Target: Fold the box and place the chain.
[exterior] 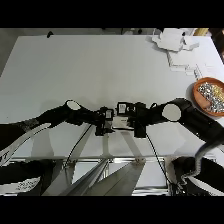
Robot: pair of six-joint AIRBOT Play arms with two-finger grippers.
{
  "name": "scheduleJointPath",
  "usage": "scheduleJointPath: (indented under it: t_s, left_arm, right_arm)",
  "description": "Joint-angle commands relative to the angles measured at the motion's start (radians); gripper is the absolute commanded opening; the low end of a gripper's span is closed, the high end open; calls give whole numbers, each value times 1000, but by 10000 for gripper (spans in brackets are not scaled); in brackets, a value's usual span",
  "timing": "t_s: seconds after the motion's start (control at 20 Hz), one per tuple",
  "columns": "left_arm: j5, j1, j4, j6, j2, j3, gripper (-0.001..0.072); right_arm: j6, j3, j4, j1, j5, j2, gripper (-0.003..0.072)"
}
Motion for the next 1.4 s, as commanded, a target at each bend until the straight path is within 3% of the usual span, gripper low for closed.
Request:
scheduleJointPath:
  t_s: [0.0,0.45,0.55,0.8,0.9,0.95,1.0,1.05,1.35]
  left_arm:
    - [2,-1,1,0,1,1,363]
    - [1,-1,1,0,1,1,363]
    - [2,0,1,0,1,1,363]
    - [1,-1,1,0,1,1,363]
    - [2,-1,1,0,1,1,363]
    - [1,-1,1,0,1,1,363]
    - [2,0,1,0,1,1,363]
    - [2,0,1,0,1,1,363]
    - [2,-1,1,0,1,1,363]
  right_arm:
    - [0,-2,36,0,5,-12,122]
    - [-1,-39,79,2,44,-39,218]
    - [-1,-39,79,2,32,-26,347]
    - [-1,-39,78,2,16,60,345]
    - [-1,-39,77,2,9,79,324]
    - [-1,-39,73,1,8,76,223]
    - [-1,-39,64,1,6,68,70]
    - [-2,-39,60,1,6,56,17]
    - [-1,-40,59,0,8,-50,17]
